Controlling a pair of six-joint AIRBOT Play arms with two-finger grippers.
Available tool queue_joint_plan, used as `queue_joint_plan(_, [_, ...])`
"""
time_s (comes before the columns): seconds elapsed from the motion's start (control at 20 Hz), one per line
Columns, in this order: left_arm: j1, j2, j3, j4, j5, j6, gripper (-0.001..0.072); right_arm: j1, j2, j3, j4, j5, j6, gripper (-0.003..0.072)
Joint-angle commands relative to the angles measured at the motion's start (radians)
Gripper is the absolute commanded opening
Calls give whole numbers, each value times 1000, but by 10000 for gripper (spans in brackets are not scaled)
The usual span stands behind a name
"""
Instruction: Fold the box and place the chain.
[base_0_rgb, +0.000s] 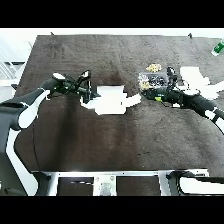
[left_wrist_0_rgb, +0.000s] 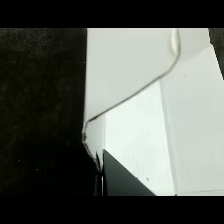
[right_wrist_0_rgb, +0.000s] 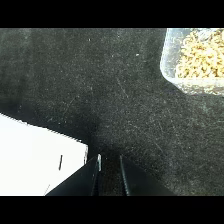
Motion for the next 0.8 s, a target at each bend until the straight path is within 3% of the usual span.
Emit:
queue_joint_plan(0.0, [0,0,-10,-3,11,24,12,0,1,0,0,1,0,171])
queue_joint_plan(0.3, [0,0,-10,5,-14,88,13,0,1,0,0,1,-7,173])
queue_joint_plan(0.45, [0,0,-10,5,-14,92,15,0,1,0,0,0,-26,315])
queue_joint_plan(0.75, [0,0,-10,4,-4,91,18,-1,1,0,2,0,-93,316])
